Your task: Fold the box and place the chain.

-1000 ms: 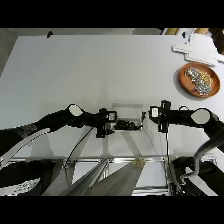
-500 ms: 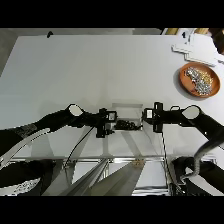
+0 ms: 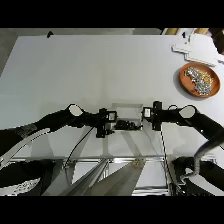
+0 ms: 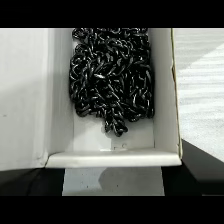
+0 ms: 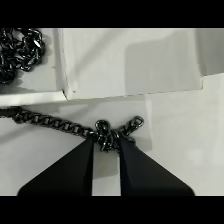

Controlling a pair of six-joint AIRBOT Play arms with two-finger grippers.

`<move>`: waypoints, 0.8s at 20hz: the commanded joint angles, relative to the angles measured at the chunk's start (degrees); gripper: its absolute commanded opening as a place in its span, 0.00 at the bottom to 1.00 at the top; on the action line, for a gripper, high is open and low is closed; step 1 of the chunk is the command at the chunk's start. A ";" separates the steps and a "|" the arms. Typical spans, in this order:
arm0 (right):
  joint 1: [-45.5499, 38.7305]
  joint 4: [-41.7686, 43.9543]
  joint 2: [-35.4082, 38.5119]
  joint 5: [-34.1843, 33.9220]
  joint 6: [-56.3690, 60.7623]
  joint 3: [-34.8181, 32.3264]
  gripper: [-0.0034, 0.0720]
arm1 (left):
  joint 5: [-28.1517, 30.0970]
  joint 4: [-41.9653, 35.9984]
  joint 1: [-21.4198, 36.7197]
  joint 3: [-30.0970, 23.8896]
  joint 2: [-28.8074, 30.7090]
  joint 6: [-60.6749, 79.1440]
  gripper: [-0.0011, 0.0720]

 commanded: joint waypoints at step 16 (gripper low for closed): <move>0.04 6.99 26.23 23.23 15.19 -0.02 0.07 | 0.02 0.00 -0.02 0.00 0.02 0.00 0.31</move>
